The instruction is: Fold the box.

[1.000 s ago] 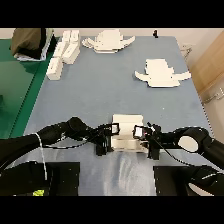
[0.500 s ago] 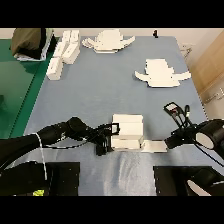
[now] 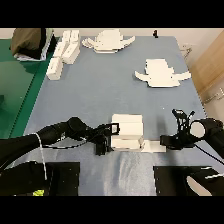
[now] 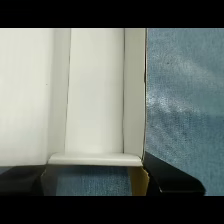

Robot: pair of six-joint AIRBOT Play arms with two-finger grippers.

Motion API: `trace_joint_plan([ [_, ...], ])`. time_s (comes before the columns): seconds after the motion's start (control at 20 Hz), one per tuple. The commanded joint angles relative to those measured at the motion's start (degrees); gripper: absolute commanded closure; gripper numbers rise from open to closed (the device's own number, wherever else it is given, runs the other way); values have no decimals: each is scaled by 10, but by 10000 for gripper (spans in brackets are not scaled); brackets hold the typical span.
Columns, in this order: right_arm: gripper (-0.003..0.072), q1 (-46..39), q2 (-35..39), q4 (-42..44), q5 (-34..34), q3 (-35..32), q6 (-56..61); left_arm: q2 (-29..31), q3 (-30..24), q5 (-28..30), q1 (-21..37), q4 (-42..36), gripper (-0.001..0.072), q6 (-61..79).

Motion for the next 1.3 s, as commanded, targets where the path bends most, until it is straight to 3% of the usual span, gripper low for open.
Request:
trace_joint_plan([
  [0.0,687,-4,23,26,2,5,4,0,1,0,0,-1,197,-1],
  [0.25,686,-5,99,8,73,19,30,0,1,0,0,-1,198,-1],
  [0.65,685,-5,110,75,76,19,28,0,1,0,0,-1,198,-1],
  [0.85,685,-5,110,153,31,19,3,0,1,0,0,-1,197,-1],
  [1.25,685,-5,108,226,-24,19,-51,0,1,0,0,-1,197,-1],
])
